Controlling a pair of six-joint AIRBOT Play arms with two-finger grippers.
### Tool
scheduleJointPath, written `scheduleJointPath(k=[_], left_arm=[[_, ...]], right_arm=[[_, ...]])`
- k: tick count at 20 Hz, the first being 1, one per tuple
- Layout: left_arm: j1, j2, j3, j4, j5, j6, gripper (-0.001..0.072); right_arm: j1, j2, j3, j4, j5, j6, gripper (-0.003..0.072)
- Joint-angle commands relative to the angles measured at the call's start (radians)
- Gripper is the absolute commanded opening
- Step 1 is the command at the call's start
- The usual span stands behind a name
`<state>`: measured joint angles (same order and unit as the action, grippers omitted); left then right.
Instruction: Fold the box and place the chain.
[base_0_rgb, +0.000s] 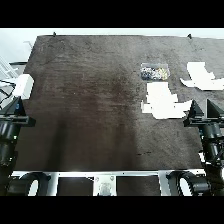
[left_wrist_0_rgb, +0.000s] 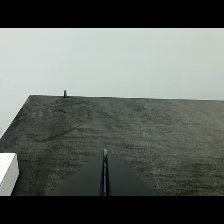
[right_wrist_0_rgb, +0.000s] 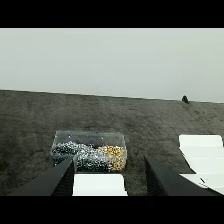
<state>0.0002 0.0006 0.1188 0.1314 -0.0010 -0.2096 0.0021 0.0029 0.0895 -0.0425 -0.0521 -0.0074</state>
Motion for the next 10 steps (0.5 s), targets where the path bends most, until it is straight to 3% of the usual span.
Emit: scheduleJointPath(k=[1, 10], left_arm=[[0.001, 0.0, 0.0, 0.0, 0.0, 0.0, 0.0038], [0.001, 0.0, 0.0, 0.0, 0.001, 0.0, 0.0038]], right_arm=[[0.001, 0.0, -0.001, 0.0, 0.0, 0.0, 0.0516], [0.001, -0.001, 0.031, 0.0, 0.0, 0.0, 0.0511]])
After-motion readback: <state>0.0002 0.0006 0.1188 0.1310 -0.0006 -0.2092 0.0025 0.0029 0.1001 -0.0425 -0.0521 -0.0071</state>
